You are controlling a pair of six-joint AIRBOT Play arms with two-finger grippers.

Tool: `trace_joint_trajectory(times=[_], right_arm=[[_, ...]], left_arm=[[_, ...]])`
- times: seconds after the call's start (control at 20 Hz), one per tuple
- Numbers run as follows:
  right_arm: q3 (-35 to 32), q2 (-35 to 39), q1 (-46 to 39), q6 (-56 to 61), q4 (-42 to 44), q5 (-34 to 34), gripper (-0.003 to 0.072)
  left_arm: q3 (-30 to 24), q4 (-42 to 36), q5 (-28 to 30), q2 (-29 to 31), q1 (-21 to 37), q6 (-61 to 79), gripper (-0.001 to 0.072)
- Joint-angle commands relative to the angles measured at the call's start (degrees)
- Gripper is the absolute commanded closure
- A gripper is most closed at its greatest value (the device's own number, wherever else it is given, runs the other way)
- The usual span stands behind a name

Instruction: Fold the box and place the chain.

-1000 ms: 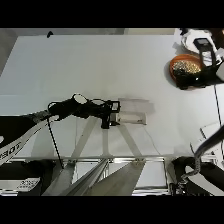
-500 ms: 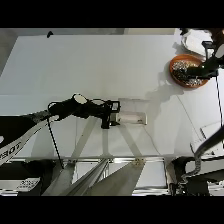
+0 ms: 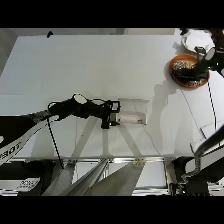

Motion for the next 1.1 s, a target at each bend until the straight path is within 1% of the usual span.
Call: trace_joint_trajectory(times=[0.0,0.15,0.35,0.65,0.8,0.9,1.05], right_arm=[[0.2,-1.0,0.0,-0.4,1.7,0.5,0.0471],[0.2,-0.9,0.0,-0.5,1.8,2.1,0.0661],[0.2,2.3,0.0,-1.7,2.6,2.6,0.0667],[0.2,12.8,0.0,-2.3,2.7,3.8,0.0667],[0.2,18.2,0.0,-5.1,3.2,5.0,0.0668],[0.2,21.8,0.0,-5.4,5.2,8.2,0.0668],[0.2,27.9,0.7,-10.3,12.0,15.2,0.0668]], left_arm=[[0.0,0.0,0.0,0.0,0.0,0.0,0.0643],[0.0,0.0,0.0,0.0,0.0,0.0,0.0643],[0.0,0.0,0.0,0.0,0.0,0.0,0.0643],[0.0,0.0,0.0,0.0,0.0,0.0,0.0643],[0.0,0.0,0.0,0.0,0.0,0.0,0.0643],[0.0,0.0,0.0,0.0,0.0,0.0,0.0643],[0.0,0.0,0.0,0.0,0.0,0.0,0.0643]])
